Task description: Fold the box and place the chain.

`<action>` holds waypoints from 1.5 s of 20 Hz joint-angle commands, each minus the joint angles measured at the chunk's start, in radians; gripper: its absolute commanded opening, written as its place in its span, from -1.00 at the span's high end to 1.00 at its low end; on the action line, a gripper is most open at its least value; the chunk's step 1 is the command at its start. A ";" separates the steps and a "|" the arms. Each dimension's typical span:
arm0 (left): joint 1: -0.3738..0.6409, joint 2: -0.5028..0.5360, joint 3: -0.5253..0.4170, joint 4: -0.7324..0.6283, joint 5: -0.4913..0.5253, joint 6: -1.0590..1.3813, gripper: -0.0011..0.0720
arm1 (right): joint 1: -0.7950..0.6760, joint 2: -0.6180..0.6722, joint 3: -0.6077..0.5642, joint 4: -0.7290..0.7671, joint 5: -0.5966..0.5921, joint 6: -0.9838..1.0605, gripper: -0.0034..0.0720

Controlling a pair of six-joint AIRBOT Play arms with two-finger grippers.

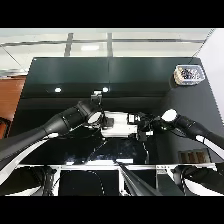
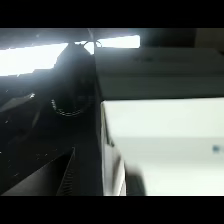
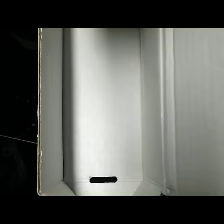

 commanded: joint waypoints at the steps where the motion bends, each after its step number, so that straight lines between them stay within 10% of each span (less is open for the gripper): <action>1: -0.018 0.003 0.000 0.047 -0.042 -0.027 -0.04 | 0.001 -0.001 0.000 0.000 0.000 0.000 -0.37; 22: -0.016 -0.086 0.021 -0.017 0.039 -0.087 -0.03 | 0.001 -0.001 0.000 0.000 0.000 0.000 -0.37; 26: -0.016 -0.091 0.026 -0.018 0.039 -0.079 0.91 | 0.001 -0.001 0.000 0.000 0.000 0.000 -0.37; 30: -0.016 -0.093 0.026 -0.026 0.031 -0.079 0.90 | 0.001 -0.001 0.000 0.000 0.000 0.000 -0.37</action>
